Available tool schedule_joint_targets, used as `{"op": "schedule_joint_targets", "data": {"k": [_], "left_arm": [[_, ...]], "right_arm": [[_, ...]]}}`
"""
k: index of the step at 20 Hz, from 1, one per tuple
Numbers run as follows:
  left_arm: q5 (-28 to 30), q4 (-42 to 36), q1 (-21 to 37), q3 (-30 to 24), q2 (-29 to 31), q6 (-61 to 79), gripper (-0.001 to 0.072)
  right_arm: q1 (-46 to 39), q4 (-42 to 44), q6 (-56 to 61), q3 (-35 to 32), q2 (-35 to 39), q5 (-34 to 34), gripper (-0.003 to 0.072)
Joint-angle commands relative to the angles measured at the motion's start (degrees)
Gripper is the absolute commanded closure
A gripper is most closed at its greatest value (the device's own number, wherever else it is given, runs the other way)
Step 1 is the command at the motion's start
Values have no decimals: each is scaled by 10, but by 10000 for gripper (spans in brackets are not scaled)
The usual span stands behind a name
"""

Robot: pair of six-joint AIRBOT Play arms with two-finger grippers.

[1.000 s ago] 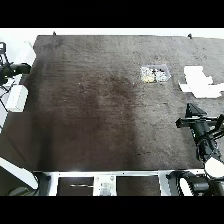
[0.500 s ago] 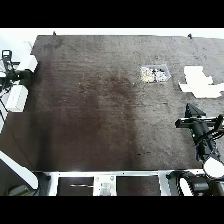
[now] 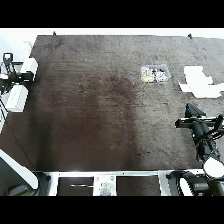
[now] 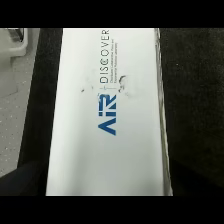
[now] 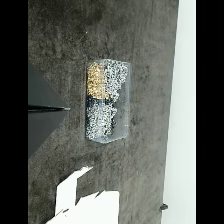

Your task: Fold the box and place the chain.

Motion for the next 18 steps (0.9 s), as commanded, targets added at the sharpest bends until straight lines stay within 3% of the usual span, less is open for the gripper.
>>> {"op": "schedule_joint_targets", "data": {"k": [1,3,5,8,9,12,13,14,15,16,17,18], "left_arm": [[1,1,0,0,2,0,-11],[3,4,0,0,9,0,-11],[1,8,2,4,23,0,-11],[-17,8,9,5,52,-2,-11],[-38,11,13,5,64,-1,-11],[-132,12,23,7,93,-4,-6],[-154,12,23,7,102,-7,41],[-183,10,23,8,111,-9,340],[-220,-1,23,12,123,12,697],[-240,-23,23,10,136,45,694],[-243,-54,23,9,148,61,696],[-243,-88,23,9,164,85,698]], "right_arm": [[0,0,0,0,0,0,685],[0,0,0,0,0,0,681],[0,0,0,0,0,0,468],[0,0,0,0,0,0,438],[0,0,0,0,0,0,382],[0,0,0,0,0,-1,376],[0,0,0,0,0,-1,397],[0,0,0,0,0,-1,406],[0,0,0,0,0,-1,507],[0,0,0,0,0,-5,629],[0,0,0,2,0,-9,684],[0,2,0,7,0,-17,684]]}}
